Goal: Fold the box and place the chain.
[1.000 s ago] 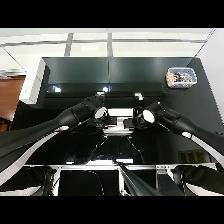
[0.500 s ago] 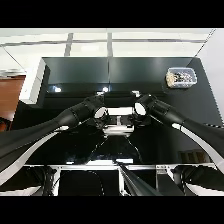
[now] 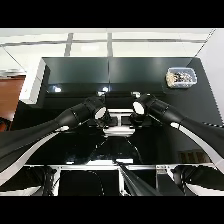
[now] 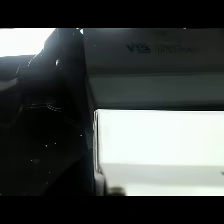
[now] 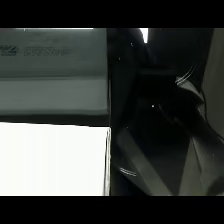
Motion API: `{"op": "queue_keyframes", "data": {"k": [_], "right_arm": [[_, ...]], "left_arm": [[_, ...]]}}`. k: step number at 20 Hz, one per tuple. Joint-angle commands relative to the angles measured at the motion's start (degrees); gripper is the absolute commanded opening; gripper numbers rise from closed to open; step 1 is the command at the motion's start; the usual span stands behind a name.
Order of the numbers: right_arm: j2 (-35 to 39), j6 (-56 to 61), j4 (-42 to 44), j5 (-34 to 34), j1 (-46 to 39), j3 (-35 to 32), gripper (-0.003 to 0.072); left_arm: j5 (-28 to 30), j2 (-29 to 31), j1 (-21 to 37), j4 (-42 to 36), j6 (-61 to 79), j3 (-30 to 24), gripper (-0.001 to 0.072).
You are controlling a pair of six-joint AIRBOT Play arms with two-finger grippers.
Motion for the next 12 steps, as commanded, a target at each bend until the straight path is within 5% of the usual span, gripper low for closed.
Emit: {"op": "queue_keyframes", "data": {"k": [1, 4, 5, 8, 9, 10, 12], "right_arm": [[0.0, -0.1, 0.2, 0.5, 0.0, 0.1, 0.0148], [-0.1, -0.1, 0.2, 0.2, 0.0, 0.1, 0.0143], [-0.3, -0.1, 0.2, 0.2, 0.0, 0.1, 0.003], [-0.4, -0.1, 0.2, -0.3, -0.1, 0.1, 0.0018], [-0.3, -0.2, 0.3, -0.2, -0.1, 0.3, 0.0103], [0.0, -0.7, 0.4, 0.8, -0.2, 0.9, 0.0372], [1.6, -5.1, 0.3, 3.6, -0.2, 2.5, 0.0444]], "left_arm": [[0.1, 0.0, 0.0, 0.1, 0.0, 0.0, 0.0026], [0.1, 0.0, 0.0, 0.1, 0.0, 0.0, 0.0026], [0.1, 0.0, 0.0, 0.1, 0.0, 0.0, 0.0026], [0.1, 0.0, 0.0, 0.1, 0.0, 0.0, 0.0026], [0.1, 0.0, 0.0, 0.1, 0.0, 0.0, 0.0026], [0.1, 0.0, 0.0, 0.1, -0.1, 0.0, 0.0026], [0.1, 0.0, 0.0, 0.1, 0.0, 0.0, 0.0026]]}}
